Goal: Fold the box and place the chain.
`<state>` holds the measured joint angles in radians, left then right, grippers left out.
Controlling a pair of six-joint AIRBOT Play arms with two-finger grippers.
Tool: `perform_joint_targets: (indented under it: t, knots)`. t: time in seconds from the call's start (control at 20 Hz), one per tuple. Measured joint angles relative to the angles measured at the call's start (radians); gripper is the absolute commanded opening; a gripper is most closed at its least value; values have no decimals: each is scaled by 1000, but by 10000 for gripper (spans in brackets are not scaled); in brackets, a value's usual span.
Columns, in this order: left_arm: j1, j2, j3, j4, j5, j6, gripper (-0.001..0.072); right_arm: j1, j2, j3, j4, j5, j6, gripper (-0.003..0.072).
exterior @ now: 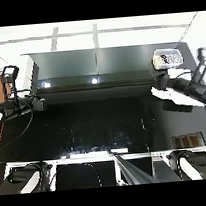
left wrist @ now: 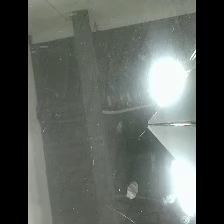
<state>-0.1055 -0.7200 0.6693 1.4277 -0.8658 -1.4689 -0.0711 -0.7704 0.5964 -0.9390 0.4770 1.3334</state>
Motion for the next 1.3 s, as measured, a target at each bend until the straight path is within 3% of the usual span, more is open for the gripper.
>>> perform_joint_targets:
  t: [0.15, 0.25, 0.45, 0.6, 0.8, 0.95, 1.0, 1.05, 1.15, 1.2, 1.3]
  knots:
    - [0, 0, 0, -3, 0, 0, 28, -170, -69, 47, -84, -125, 2, 706]
    - [0, 0, 0, -11, 0, 0, 27, -347, -157, 122, -117, -84, 8, 705]
    - [0, 0, 0, -20, 1, 0, 28, -718, -387, 323, -150, 153, 35, 705]
    - [0, 0, 0, -30, 1, 0, 27, -896, -553, 462, -157, 336, 15, 704]
    - [0, 0, 0, -43, 2, 0, 28, -958, -750, 640, -142, 591, -139, 704]
    - [0, 0, 0, -47, 0, 0, 27, -927, -830, 709, -135, 690, -240, 703]
    - [0, 0, 0, -49, -1, 0, 28, -910, -845, 721, -135, 705, -266, 616]
    - [0, 0, 0, -52, -1, 0, 28, -893, -855, 730, -142, 720, -287, 412]
    - [0, 0, 0, -53, -2, -1, 28, -858, -868, 740, -174, 734, -310, 103]
    - [0, 0, 0, -55, -2, 0, 27, -842, -872, 743, -192, 740, -318, 18]
    - [0, 0, 0, -56, -2, 0, 28, -811, -874, 747, -219, 758, -331, 17]
